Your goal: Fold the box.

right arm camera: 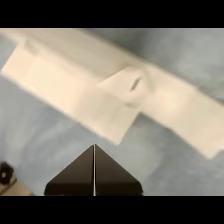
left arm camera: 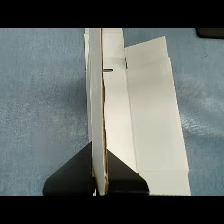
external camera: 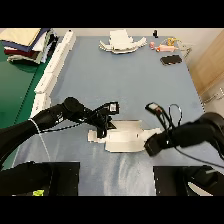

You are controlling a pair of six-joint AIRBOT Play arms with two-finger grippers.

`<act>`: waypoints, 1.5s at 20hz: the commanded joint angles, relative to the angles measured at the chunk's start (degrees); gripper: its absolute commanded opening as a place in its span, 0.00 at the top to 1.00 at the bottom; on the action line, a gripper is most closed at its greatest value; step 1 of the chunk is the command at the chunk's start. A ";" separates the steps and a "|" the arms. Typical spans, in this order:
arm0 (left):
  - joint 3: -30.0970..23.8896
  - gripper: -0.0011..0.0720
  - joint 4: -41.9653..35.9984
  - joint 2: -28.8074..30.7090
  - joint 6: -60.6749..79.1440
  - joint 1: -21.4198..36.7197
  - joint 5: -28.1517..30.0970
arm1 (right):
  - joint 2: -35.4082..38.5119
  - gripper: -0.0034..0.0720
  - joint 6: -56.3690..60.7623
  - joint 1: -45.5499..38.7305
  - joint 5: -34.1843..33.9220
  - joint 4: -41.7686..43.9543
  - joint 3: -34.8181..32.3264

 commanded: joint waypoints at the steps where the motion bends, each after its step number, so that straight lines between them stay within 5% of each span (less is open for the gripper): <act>1: 0.00 0.97 0.04 -0.02 0.02 -0.02 0.02 | 9.88 0.81 -8.52 14.29 2.38 -4.00 -6.32; 2: 0.00 0.97 0.04 -0.02 0.02 -0.02 0.02 | 10.49 0.30 -12.07 17.16 5.25 -7.65 -7.67; 3: 0.00 0.97 0.04 -0.02 0.02 -0.02 0.04 | 10.23 0.10 -13.92 19.04 8.48 -11.23 -8.70; 11: 0.00 0.97 0.04 -0.02 0.02 -0.02 0.02 | -7.21 0.09 -17.25 21.22 27.43 -28.94 -10.71; 15: 0.00 0.97 0.04 -0.02 0.02 -0.02 0.02 | -11.69 0.11 -14.10 21.22 27.74 -29.59 -9.14; 17: 0.00 0.97 0.04 -0.02 0.02 -0.02 0.04 | -10.88 0.19 -11.72 21.18 26.80 -29.90 -7.39; 26: 0.04 0.97 0.04 -0.02 0.02 -0.02 0.02 | -7.48 0.19 8.74 21.16 22.71 -39.23 -3.87; 28: 0.04 0.97 0.04 -0.02 0.02 -0.02 0.04 | -7.45 0.17 11.67 21.16 21.92 -39.63 -3.85; 30: 0.04 0.97 0.04 -0.02 0.02 -0.02 0.04 | -7.48 0.02 13.88 21.16 21.94 -39.63 -3.52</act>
